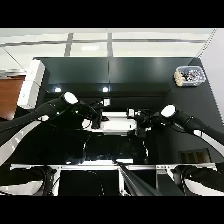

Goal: Fold the box and place the chain.

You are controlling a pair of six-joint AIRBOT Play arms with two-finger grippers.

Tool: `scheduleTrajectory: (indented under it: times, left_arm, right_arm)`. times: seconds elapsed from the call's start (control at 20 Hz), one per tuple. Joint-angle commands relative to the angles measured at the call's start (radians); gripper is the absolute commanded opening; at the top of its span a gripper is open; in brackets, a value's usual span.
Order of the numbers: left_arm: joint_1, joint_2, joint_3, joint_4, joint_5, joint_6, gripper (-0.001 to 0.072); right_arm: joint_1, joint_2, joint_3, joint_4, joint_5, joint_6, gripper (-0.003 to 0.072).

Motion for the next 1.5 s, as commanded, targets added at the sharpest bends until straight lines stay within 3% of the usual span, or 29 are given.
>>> scheduleTrajectory:
  times: [0.0,0.2,0.25,0.4,0.45,0.6,0.7,0.75,0.8,0.85,0.9,0.95,1.05,1.2,1.35,1.45]
  left_arm:
    - [-0.001,-0.001,0.0,0.0,0.001,0.0,0.0027]
    - [0.0,0.002,0.0,0.0,0.0,-0.003,0.0032]
    - [0.001,0.009,0.0,0.0,0.0,-0.006,0.0152]
    - [0.032,0.057,0.0,0.012,-0.002,-0.037,0.0608]
    - [0.053,0.083,0.0,0.041,-0.018,-0.086,0.07]
    - [0.128,0.194,0.0,0.229,-0.084,-0.368,0.0701]
    - [0.183,0.262,0.0,0.313,-0.212,-0.6,0.0693]
    - [0.209,0.284,0.0,0.312,-0.303,-0.745,0.0679]
    - [0.225,0.289,0.0,0.29,-0.402,-0.886,0.0524]
    - [0.225,0.281,-0.006,0.252,-0.497,-0.952,0.0222]
    - [0.216,0.27,-0.021,0.182,-0.573,-0.939,0.0033]
    - [0.196,0.259,-0.046,0.076,-0.599,-0.922,0.0026]
    - [0.14,0.247,-0.085,-0.111,-0.503,-0.82,0.0025]
    - [0.094,0.245,-0.086,-0.256,-0.184,-0.648,0.0025]
    - [0.076,0.224,-0.086,-0.225,0.146,-0.581,0.0026]
    - [0.077,0.177,-0.085,-0.155,0.201,-0.581,0.0026]
  right_arm:
    - [0.001,0.0,0.001,-0.006,-0.001,0.005,0.0611]
    - [0.002,-0.001,0.001,-0.006,-0.002,0.005,0.0567]
    - [0.002,-0.001,0.001,-0.007,-0.002,0.005,0.0441]
    - [0.005,-0.001,0.001,-0.012,-0.002,0.005,0.0425]
    - [0.005,-0.001,0.001,-0.014,-0.001,0.005,0.0425]
    - [0.005,-0.001,0.001,-0.014,-0.001,0.005,0.0424]
    - [0.005,0.0,0.001,-0.015,-0.001,0.005,0.0394]
    - [0.005,-0.001,0.001,-0.015,0.003,0.005,0.0225]
    - [0.005,0.0,0.001,-0.015,0.003,0.005,0.0145]
    - [0.005,-0.001,0.001,-0.015,0.003,0.005,0.013]
    - [0.004,0.0,0.001,-0.015,0.002,0.005,0.013]
    - [0.004,0.0,0.001,-0.015,0.005,0.005,0.013]
    - [0.004,0.0,0.001,-0.015,0.004,0.005,0.013]
    - [0.004,0.0,0.001,-0.015,0.005,0.005,0.0129]
    - [0.004,0.0,0.001,-0.015,0.004,0.005,0.013]
    - [0.004,-0.001,0.001,-0.015,0.005,0.005,0.013]
